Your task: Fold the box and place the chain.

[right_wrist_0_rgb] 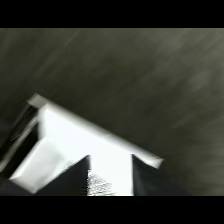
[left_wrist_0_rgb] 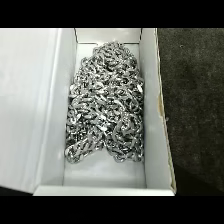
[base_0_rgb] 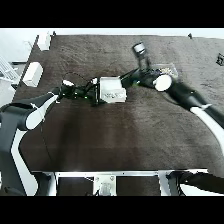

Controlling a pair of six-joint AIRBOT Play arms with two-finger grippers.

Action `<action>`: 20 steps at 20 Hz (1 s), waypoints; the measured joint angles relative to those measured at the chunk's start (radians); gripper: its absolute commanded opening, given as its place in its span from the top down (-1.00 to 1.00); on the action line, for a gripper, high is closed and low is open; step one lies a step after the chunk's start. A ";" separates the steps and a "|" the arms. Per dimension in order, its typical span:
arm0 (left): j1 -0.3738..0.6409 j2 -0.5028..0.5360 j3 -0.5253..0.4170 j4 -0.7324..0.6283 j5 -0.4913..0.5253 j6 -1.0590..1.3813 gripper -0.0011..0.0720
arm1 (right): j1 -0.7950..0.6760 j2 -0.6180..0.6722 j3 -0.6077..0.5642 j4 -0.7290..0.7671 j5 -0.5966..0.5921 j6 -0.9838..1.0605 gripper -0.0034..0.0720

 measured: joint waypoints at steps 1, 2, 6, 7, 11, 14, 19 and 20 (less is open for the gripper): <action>0.000 0.000 0.000 0.000 0.000 0.000 -0.29 | -0.037 0.020 0.005 0.004 0.008 -0.034 0.37; 0.000 0.000 0.000 0.000 0.000 0.000 -0.29 | -0.073 0.031 0.011 0.018 0.025 -0.074 0.38; 0.000 0.000 0.000 0.000 0.000 0.000 -0.29 | -0.237 -0.007 0.064 0.259 0.175 -0.389 0.45; 0.000 0.000 0.000 0.000 0.000 0.000 -0.29 | -0.279 -0.037 0.084 0.352 0.226 -0.481 0.54; 0.000 0.000 0.000 0.000 0.000 0.000 -0.29 | -0.394 -0.213 0.192 0.609 0.443 -0.730 0.54; 0.000 0.000 0.000 0.000 0.000 0.000 -0.29 | -0.412 -0.357 0.291 0.686 0.541 -0.814 0.54; 0.000 0.000 0.000 0.000 0.000 0.000 -0.29 | -0.362 -0.522 0.406 0.724 0.620 -0.883 0.59; 0.000 0.000 0.000 0.000 0.000 0.000 -0.29 | -0.349 -0.543 0.418 0.722 0.627 -0.892 0.59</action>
